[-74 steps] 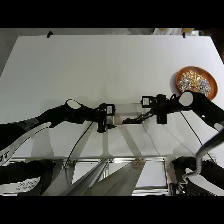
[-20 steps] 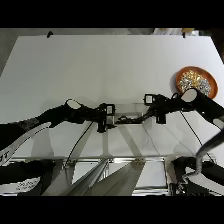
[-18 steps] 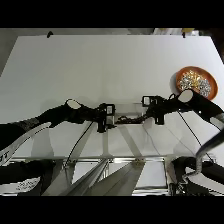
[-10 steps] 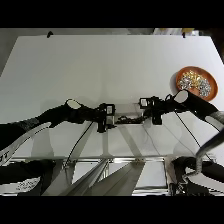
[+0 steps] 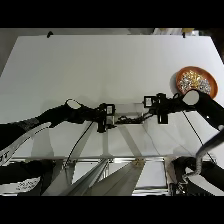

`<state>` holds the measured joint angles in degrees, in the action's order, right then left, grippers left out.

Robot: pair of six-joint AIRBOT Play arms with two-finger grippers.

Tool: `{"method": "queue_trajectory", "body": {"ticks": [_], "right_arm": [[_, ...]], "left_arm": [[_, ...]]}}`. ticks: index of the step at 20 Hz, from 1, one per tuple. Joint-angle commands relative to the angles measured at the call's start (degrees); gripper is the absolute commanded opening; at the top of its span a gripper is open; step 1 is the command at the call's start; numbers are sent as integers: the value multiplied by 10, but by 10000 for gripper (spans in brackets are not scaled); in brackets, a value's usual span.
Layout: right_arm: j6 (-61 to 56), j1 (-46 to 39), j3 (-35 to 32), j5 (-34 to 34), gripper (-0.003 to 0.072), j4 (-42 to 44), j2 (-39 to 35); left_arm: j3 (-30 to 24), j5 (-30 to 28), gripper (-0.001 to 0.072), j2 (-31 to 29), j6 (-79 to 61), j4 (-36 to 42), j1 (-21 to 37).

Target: Fold the box and place the chain.

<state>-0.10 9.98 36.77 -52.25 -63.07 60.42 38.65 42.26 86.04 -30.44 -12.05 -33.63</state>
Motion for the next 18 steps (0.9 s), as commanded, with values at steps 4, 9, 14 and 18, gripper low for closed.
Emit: {"method": "queue_trajectory", "body": {"ticks": [4,9,14,18], "right_arm": [[-139,0,0,-57,11,14,-172],[-155,3,0,-58,11,231,-248],[-149,99,0,-16,11,256,-211],[-151,133,0,24,12,253,-112]], "left_arm": [[0,0,394,0,0,0,0],[0,0,394,0,0,0,0],[0,0,394,0,0,0,0],[0,0,394,0,0,0,0]]}}
